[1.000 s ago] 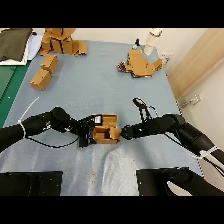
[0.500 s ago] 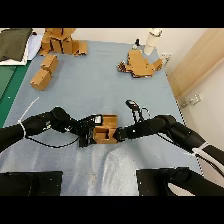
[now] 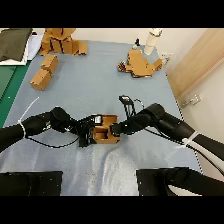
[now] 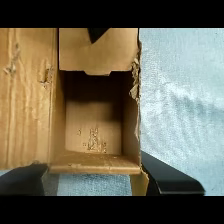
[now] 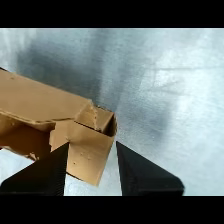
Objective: Fold the box.
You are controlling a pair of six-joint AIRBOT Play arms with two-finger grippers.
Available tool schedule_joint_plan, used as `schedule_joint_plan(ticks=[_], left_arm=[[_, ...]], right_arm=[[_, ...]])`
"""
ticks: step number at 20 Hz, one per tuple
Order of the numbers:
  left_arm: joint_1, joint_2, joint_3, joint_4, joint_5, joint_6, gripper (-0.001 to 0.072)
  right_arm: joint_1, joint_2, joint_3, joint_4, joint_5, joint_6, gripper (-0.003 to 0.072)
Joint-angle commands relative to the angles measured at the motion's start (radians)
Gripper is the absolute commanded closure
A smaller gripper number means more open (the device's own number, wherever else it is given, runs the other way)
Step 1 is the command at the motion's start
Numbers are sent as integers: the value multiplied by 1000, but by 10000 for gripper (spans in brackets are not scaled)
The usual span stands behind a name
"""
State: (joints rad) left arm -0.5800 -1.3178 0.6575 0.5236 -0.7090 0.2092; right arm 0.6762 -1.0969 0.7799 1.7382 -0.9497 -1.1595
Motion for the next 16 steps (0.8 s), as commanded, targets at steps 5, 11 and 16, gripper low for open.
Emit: schedule_joint_plan(ticks=[5,11,16], left_arm=[[0,0,0,0,0,0,255],[0,0,0,0,0,0,255],[0,0,0,0,0,0,254]], right_arm=[[169,-161,139,-227,-200,354,248],[191,-220,225,-241,-233,480,249],[192,-287,264,-240,-277,545,249]])
